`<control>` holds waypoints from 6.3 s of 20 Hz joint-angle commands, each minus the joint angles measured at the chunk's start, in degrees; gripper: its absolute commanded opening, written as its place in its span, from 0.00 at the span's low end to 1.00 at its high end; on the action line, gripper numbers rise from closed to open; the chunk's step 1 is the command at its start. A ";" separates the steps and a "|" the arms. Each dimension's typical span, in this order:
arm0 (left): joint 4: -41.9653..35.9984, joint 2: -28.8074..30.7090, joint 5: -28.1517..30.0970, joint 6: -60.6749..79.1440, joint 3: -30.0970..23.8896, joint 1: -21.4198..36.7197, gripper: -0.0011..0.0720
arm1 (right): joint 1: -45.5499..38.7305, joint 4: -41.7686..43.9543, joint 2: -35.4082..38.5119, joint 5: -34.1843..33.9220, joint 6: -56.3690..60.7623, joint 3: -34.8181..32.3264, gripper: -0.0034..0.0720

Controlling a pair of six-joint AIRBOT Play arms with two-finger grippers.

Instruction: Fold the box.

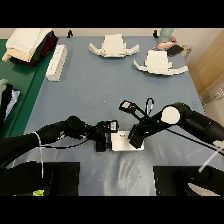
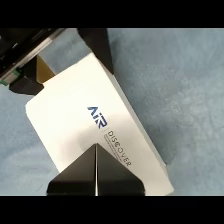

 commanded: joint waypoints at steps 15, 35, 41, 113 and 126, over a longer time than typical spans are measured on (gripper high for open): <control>0.00 -0.02 0.04 0.00 0.07 0.02 0.64 | 14.45 -20.06 16.72 -22.03 -6.19 -14.51 0.69; 0.00 -0.02 0.04 0.00 0.07 0.02 0.64 | 14.45 -21.18 12.39 -26.93 -12.76 -14.14 0.82; 0.00 -0.02 0.04 0.00 0.07 0.02 0.64 | 14.45 -23.08 15.72 -26.91 -13.55 -13.57 0.82; 0.00 -0.02 0.04 0.00 0.07 0.02 0.64 | 16.92 -19.37 12.98 -20.13 -14.29 -9.31 0.62; 0.00 -0.02 0.04 0.00 0.07 0.02 0.64 | 15.93 -15.54 20.98 -43.52 35.04 -21.68 0.05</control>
